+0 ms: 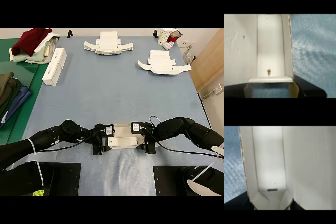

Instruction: Fold the box.

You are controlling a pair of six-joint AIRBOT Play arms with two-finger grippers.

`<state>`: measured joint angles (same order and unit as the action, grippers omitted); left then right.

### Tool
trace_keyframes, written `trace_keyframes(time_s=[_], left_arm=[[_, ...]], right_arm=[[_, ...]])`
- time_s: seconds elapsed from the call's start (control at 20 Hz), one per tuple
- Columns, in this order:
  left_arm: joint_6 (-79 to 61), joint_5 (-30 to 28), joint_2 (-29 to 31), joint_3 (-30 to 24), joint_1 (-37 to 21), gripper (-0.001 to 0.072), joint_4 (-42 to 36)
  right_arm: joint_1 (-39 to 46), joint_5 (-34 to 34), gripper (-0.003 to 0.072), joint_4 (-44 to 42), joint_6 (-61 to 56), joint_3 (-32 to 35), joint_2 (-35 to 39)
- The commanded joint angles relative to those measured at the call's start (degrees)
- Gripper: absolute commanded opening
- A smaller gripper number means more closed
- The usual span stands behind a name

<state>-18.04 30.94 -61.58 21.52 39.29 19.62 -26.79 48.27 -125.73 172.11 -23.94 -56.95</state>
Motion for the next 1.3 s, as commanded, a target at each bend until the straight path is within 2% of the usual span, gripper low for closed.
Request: trace_keyframes(time_s=[0.0,0.15,0.2,0.25,0.6,0.65,0.7,0.75,1.25], left_arm=[[4.2,-0.3,-1.4,1.4,0.0,0.0579,2.8],[4.2,1.4,-1.6,1.6,0.0,0.058,4.4],[4.2,1.6,-1.6,1.6,0.0,0.0614,4.4],[4.2,1.6,-1.6,1.6,0.0,0.0695,4.4],[4.2,1.6,-1.6,1.6,0.0,0.0693,4.4],[4.2,1.6,-1.6,1.6,0.0,0.0643,4.4],[4.2,1.6,-1.6,1.6,0.0,0.0513,4.4],[4.2,1.6,-1.6,1.6,0.0,0.0479,4.4],[4.2,1.0,-1.6,1.6,0.0,0.0478,4.2]], right_arm=[[0.0,0.0,0.0512,0.0,0.0,0.0,0.0],[0.0,0.0,0.0512,0.0,0.0,0.0,0.0],[0.0,0.0,0.0512,0.0,0.0,0.0,0.0],[0.0,0.0,0.0512,0.0,0.0,0.0,0.0],[0.0,0.0,0.0512,0.0,0.0,0.0,0.0],[0.0,0.0,0.0512,0.0,0.0,0.0,0.0],[0.0,0.0,0.0512,0.0,0.0,0.0,0.0],[0.0,0.0,0.0512,0.0,0.0,0.0,0.0],[0.0,0.0,0.0512,0.0,0.0,0.0,0.0]])
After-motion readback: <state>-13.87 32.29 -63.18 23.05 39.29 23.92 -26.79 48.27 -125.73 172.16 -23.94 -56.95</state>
